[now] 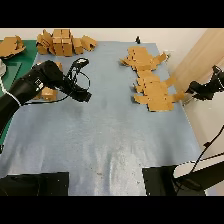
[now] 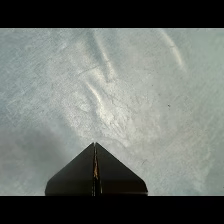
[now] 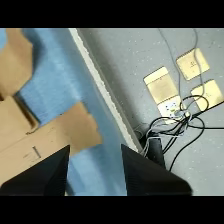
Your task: Fold the box.
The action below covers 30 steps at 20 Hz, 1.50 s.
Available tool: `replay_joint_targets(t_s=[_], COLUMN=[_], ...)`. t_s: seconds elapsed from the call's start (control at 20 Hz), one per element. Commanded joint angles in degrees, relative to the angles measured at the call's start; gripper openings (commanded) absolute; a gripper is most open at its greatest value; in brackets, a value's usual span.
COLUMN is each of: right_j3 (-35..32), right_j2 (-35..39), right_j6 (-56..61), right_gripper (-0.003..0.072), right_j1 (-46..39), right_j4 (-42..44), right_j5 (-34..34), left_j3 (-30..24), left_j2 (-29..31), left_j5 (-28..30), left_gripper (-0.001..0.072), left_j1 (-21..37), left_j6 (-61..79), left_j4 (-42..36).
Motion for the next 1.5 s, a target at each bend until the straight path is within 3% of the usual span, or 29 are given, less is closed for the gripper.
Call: replay_joint_targets(t_s=[0.0, 0.4, 0.5, 0.6, 0.75, 0.9, 1.0, 1.25, 1.45], right_j3=[3.30, 4.85, 4.85, 4.85, 4.83, 4.79, 2.78, -11.15, -28.50], right_j2=[-6.51, -8.81, -8.81, -8.81, -8.44, -5.77, -1.29, 12.50, 21.27], right_j6=[-9.60, -16.41, -19.82, -21.75, -21.35, -17.29, -15.10, -11.96, -9.94], right_gripper=[0.0505, 0.0482, 0.0184, 0.0005, 0.0002, 0.0000, 0.0000, 0.0000, 0.0000], right_j1=[-3.04, -1.25, 0.24, 2.25, 4.85, 4.96, 4.96, 5.14, 9.22], right_j4=[5.90, 13.62, 16.31, 17.31, 17.14, 16.68, 14.71, 12.20, 12.28], right_j5=[-0.85, -4.48, -8.00, -11.28, -17.77, -25.16, -25.64, -24.00, -18.38], left_j3=[-0.02, -0.02, -0.02, -0.02, -0.02, -0.02, -0.04, -0.09, -1.29], left_j2=[-0.02, -0.02, -0.02, -0.02, -0.02, 0.04, 0.04, 0.02, 0.04], left_j5=[1.20, 1.27, 1.14, 0.74, -1.36, -7.91, -10.86, -11.54, -12.63], left_gripper=[0.0013, 0.0012, 0.0013, 0.0013, 0.0013, 0.0013, 0.0013, 0.0013, 0.0013], left_j1=[0.07, 0.07, 0.07, 0.11, 1.64, 4.48, 5.49, 5.53, 5.51], left_j6=[-0.04, -0.09, -0.15, -0.74, -5.84, -6.38, -6.16, -4.02, -1.57], left_j4=[-0.92, -6.29, -8.55, -10.14, -10.12, -10.14, -10.03, -9.86, -10.01])
